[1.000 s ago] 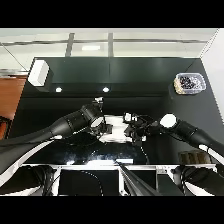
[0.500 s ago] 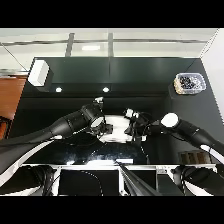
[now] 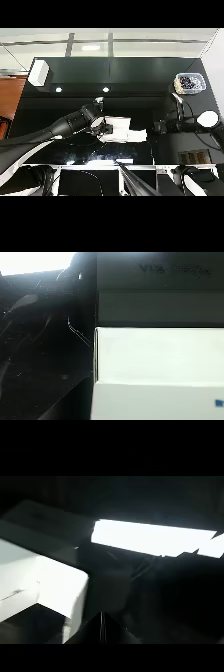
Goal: Fold the box and place the chain.
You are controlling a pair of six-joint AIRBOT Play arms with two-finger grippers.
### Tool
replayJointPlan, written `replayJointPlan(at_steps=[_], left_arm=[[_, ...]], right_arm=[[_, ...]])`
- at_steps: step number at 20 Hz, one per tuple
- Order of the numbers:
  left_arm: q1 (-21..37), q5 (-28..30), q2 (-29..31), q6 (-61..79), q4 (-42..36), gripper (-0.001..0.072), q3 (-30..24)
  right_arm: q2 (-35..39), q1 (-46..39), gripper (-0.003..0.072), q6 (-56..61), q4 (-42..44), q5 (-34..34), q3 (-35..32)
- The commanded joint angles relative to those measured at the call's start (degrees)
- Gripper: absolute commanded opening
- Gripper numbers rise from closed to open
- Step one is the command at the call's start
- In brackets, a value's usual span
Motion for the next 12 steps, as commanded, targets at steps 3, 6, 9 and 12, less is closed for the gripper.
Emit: replayJointPlan(at_steps=[3, 6, 9, 12], left_arm=[[0.0, -0.1, 0.0, -0.1, 0.1, 0.0028, 0.1], [0.0, -0.1, 0.0, -0.1, 0.1, 0.0029, 0.1], [0.0, -0.1, 0.0, -0.1, 0.1, 0.0028, 0.1], [0.0, -0.1, 0.0, -0.1, 0.1, 0.0028, 0.1]], right_arm=[[-5.2, 2.2, 0.0011, 4.0, 12.9, -2.5, -8.2], [-10.4, 5.7, 0.0011, -2.1, 18.1, -3.6, -8.2], [-13.2, 6.0, 0.0011, -7.9, 23.6, -3.5, -8.0], [-13.3, 6.0, 0.0012, -13.5, 28.8, -1.8, -7.8]])
